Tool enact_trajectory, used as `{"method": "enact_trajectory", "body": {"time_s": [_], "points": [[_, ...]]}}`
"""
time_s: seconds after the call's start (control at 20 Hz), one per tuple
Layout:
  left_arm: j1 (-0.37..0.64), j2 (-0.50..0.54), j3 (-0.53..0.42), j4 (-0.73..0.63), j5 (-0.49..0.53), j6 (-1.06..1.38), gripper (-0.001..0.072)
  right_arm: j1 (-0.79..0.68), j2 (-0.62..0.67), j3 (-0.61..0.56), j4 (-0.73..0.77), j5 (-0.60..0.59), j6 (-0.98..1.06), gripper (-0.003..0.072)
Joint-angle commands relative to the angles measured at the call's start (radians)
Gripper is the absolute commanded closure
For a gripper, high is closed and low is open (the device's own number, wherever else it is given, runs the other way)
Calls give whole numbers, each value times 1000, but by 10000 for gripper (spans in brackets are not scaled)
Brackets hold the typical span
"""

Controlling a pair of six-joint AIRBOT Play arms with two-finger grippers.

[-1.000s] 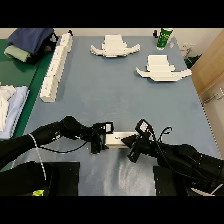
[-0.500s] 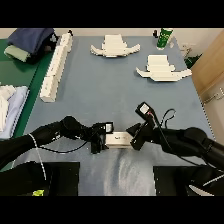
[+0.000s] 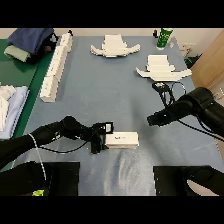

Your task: Fold the box.

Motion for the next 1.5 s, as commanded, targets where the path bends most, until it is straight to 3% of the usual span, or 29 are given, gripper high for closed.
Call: {"method": "enact_trajectory", "body": {"time_s": [0.0, 0.35, 0.55, 0.7, 0.9, 1.05, 1.2, 1.45], "points": [[0, 0, 0, 0, 0, 0, 286, -25, -66, 40, 31, -83, 106, 682], [8, 9, 11, -5, -11, -42, 286, -25, -68, 40, 39, -82, 105, 682], [92, 127, 10, 126, -97, -282, 286, -25, -68, 40, 39, -82, 105, 682], [234, 301, 10, 315, -192, -557, 286, -25, -68, 40, 39, -82, 105, 682], [511, 576, 10, 656, -306, -1053, 286, -25, -68, 40, 39, -82, 105, 682], [723, 718, 10, 863, -355, -1205, 286, -25, -68, 40, 39, -82, 105, 682], [901, 736, -15, 865, -301, -1217, 286, -25, -68, 40, 39, -82, 105, 682], [1026, 588, -43, 894, -223, -1204, 286, -25, -68, 40, 39, -82, 105, 682]]}}
